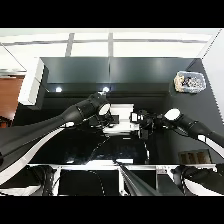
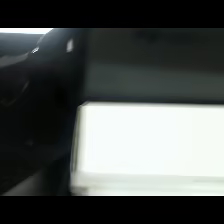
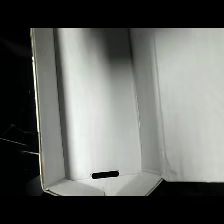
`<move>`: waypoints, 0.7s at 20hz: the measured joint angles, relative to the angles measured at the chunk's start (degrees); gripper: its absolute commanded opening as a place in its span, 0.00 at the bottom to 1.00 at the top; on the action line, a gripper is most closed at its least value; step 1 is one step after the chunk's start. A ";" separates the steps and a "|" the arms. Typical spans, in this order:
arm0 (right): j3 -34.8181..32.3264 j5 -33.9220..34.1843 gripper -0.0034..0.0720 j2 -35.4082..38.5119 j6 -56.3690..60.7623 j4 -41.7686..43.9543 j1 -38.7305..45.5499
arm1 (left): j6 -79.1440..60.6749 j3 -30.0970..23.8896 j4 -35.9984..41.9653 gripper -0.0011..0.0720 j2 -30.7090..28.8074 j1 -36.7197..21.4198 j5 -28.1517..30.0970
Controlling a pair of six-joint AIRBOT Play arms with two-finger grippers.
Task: Fold the box and place the chain.
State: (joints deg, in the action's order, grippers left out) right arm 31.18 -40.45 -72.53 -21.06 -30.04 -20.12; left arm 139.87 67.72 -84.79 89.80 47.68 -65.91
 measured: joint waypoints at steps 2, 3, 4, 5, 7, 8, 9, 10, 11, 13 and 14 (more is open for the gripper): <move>0.00 0.00 0.31 0.00 0.00 0.00 0.00 | 0.00 0.11 0.00 0.54 0.00 0.00 -0.57; 0.00 0.00 0.31 0.00 -0.02 0.00 0.02 | -0.04 0.15 -0.04 0.54 0.02 0.00 -0.55; 0.00 0.00 0.31 0.00 -0.02 0.00 0.02 | -0.07 0.20 -0.11 0.54 0.11 0.00 -0.72; 0.00 0.00 0.31 0.00 -0.02 0.00 0.00 | -0.15 0.20 -0.24 0.54 0.31 0.00 -0.87; 0.00 0.00 0.31 0.00 -0.02 0.00 0.02 | -0.17 0.20 -0.22 0.48 0.72 0.00 -2.01; 0.00 0.00 0.31 -0.02 -0.02 0.00 0.00 | -0.17 0.20 -0.22 0.37 0.87 -0.02 -2.56; 0.00 0.00 0.31 0.00 -0.04 -0.02 0.02 | -0.15 0.20 -0.22 0.15 0.94 -0.04 -2.67; 0.00 0.00 0.31 0.00 -0.02 -0.04 0.02 | -0.35 0.20 -0.24 0.05 1.05 -0.07 -2.89; 0.00 0.00 0.31 0.00 -0.11 -0.11 0.02 | -0.44 0.22 -0.26 0.05 1.09 -0.07 -3.28; 0.00 0.00 0.50 0.00 -0.09 -0.11 0.02 | -0.44 0.22 -0.24 0.05 1.16 -0.07 -3.28; 0.00 0.02 0.80 0.00 0.09 -0.11 0.02 | -0.42 0.22 -0.24 0.05 1.18 -0.07 -3.28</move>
State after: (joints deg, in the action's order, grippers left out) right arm 31.18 -40.42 -72.53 -20.97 -30.15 -20.10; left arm 139.46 67.94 -85.03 90.98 47.62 -69.19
